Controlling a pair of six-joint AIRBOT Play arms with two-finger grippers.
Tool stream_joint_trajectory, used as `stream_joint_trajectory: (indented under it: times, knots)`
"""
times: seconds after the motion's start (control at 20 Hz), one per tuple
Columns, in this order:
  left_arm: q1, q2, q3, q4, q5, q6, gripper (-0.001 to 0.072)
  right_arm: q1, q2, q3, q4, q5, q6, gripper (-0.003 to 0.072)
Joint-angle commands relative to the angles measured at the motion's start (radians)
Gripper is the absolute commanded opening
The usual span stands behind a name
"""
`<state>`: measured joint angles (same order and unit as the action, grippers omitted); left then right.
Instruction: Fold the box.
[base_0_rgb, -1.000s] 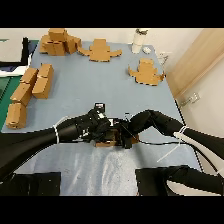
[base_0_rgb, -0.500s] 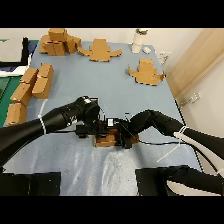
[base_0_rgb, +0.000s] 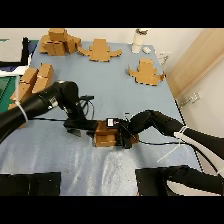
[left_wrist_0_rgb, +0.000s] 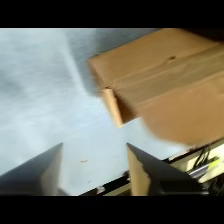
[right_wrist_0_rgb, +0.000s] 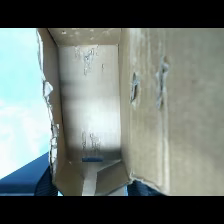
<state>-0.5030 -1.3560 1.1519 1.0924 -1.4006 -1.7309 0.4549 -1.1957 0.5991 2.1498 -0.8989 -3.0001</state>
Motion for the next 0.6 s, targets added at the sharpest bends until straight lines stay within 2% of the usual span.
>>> stream_joint_trajectory:
  times: [0.0,0.05,0.2,0.25,0.45,0.55]
  knots:
    - [0.12,0.038,0.0,-0.016,-0.105,0.258,0.0074,0.0,0.0,0.0,0.0,0.0,0.0,0.047]
    - [0.147,0.042,0.0,-0.027,-0.131,0.364,0.0012,0.0,0.0,0.0,0.0,0.0,0.0,0.047]
    - [0.204,0.043,-0.022,-0.173,-0.174,0.725,0.0011,0.0,0.0,0.0,0.0,0.0,0.0,0.047]
    - [0.208,0.043,-0.037,-0.208,-0.146,0.819,0.001,0.0,0.0,0.0,0.0,0.0,0.0,0.0471]
    - [0.217,0.043,-0.126,-0.207,-0.003,1.036,0.0009,0.0,0.0,0.0,0.0,0.0,0.0,0.047]
    - [0.245,0.072,-0.227,-0.221,0.154,1.158,0.0008,0.0,0.0,0.0,0.0,0.0,0.0,0.047]
